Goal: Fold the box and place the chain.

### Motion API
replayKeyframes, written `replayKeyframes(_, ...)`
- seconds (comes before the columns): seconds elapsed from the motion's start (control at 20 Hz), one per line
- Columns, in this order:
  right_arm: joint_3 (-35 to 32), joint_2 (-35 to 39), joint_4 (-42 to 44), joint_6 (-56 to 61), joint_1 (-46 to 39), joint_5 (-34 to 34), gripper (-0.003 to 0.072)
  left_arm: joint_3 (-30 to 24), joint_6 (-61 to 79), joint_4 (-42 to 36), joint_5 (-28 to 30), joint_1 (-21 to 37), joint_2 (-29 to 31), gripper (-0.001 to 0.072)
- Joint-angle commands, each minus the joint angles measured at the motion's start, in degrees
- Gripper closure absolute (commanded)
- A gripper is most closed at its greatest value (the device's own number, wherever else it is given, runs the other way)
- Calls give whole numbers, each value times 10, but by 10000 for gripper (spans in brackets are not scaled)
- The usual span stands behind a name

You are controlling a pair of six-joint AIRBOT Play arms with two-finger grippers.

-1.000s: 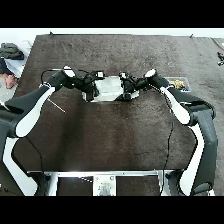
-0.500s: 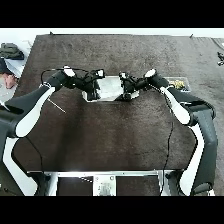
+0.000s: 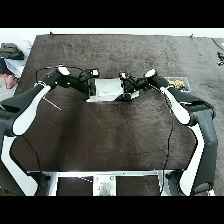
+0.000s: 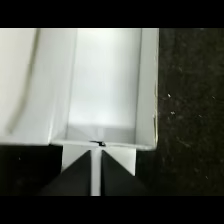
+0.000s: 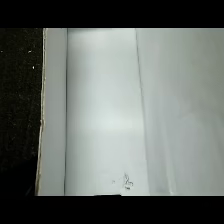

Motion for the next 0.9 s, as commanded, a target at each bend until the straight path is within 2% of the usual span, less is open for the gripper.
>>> replayKeyframes(0.0,0,0,0,0,0,0,366,14,0,-31,-56,27,3,696)
replayKeyframes(0.1,0,0,0,0,0,0,366,33,-23,-42,-75,30,9,698)
replayKeyframes(0.3,0,0,0,0,0,0,366,35,-139,-38,-56,32,62,702)
replayKeyframes(0.45,0,0,0,0,0,0,366,15,-257,-33,-31,54,96,703)
replayKeyframes(0.65,0,0,0,0,0,0,366,-32,-388,-36,-27,102,98,702)
replayKeyframes(0.75,0,0,0,0,0,0,366,-65,-424,-43,11,118,98,701)
replayKeyframes(0.85,0,0,0,0,0,0,366,-103,-471,-44,76,119,98,701)
